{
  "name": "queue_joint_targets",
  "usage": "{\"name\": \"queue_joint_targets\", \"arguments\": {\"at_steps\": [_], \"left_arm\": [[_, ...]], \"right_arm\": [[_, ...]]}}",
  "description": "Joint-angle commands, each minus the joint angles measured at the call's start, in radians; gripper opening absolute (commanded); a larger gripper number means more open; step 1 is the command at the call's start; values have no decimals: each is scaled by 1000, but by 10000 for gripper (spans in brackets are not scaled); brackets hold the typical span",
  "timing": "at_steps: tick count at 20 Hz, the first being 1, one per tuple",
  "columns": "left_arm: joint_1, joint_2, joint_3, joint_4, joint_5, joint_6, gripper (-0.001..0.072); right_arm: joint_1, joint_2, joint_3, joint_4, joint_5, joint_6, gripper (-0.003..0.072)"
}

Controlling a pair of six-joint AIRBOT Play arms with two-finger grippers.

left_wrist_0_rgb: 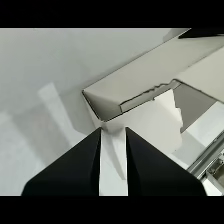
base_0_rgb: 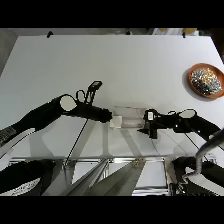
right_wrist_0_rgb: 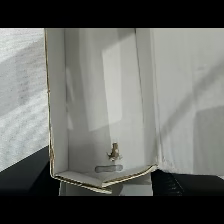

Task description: Fold the box and place the chain.

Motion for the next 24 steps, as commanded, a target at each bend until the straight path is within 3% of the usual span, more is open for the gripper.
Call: {"name": "queue_joint_targets", "arguments": {"at_steps": [1, 5, 10, 15, 20, 24], "left_arm": [[-26, -2, 24, 7, 16, 0, 195], [-58, -26, 45, 36, 14, -5, 230], [-85, -31, 46, 84, 14, -39, 357], [-115, -32, 64, 132, 18, -94, 356], [-139, -68, 150, 309, -61, -281, 355], [-153, -69, 155, 324, -64, -331, 355]], "right_arm": [[0, 0, 0, 0, 0, 0, 330], [0, 0, 0, 0, 0, 0, 330], [0, 0, 0, 0, 0, 0, 330], [0, 0, 0, 0, 0, 0, 330], [0, 0, 0, 0, 0, 0, 330], [0, 0, 0, 0, 0, 0, 330]]}}
